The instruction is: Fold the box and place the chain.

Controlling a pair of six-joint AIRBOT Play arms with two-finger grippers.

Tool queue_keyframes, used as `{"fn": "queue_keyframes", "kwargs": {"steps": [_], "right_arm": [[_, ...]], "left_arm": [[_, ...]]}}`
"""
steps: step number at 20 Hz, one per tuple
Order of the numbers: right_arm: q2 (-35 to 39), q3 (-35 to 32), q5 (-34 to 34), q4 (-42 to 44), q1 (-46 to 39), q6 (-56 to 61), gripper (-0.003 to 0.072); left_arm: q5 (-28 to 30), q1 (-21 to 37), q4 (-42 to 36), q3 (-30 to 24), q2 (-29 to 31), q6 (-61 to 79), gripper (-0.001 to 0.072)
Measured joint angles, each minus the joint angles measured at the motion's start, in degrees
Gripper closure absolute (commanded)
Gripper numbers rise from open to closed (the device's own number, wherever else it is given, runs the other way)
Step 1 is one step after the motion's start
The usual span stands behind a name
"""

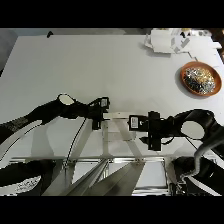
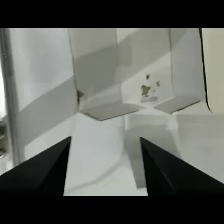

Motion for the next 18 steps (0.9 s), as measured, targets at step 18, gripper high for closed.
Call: {"fn": "queue_keyframes", "kwargs": {"steps": [18], "right_arm": [[-0.7,-16.3,-30.7,-7.1,11.5,7.7,0.0016]], "left_arm": [[0.0,0.0,0.0,0.0,0.0,0.0,0.0699]]}}
